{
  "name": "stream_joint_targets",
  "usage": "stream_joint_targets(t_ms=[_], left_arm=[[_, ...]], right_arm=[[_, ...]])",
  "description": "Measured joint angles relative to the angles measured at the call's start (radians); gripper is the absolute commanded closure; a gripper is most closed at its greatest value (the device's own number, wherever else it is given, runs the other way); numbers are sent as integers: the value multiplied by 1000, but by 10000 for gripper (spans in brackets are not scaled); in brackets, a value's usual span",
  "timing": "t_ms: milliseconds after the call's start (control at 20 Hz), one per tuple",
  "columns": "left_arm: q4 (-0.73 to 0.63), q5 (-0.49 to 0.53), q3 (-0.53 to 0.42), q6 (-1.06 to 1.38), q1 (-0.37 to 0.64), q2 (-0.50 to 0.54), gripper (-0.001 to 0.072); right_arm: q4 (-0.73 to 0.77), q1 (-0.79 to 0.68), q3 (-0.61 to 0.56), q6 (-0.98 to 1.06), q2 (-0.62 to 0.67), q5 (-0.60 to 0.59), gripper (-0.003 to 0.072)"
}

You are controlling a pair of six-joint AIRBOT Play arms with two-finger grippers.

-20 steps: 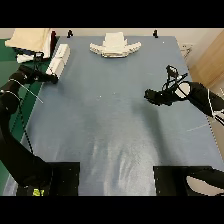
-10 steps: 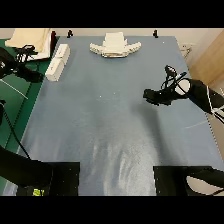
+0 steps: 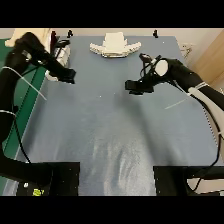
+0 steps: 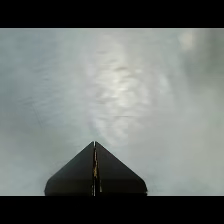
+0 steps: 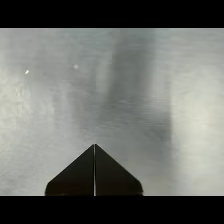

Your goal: Fold the box.

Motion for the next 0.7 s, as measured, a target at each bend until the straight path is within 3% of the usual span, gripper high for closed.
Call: stream_joint_targets(t_ms=[150, 300, 700], left_arm=[[23, 26, -26, -81, -160, 4, 699], [73, 37, -48, -170, -258, 6, 698], [131, 5, -77, -303, -332, 14, 694]], right_arm=[[-5, 42, 71, -2, -81, 42, 667], [3, 64, 101, -2, -120, 64, 667], [7, 74, 118, -2, -142, 76, 667]])
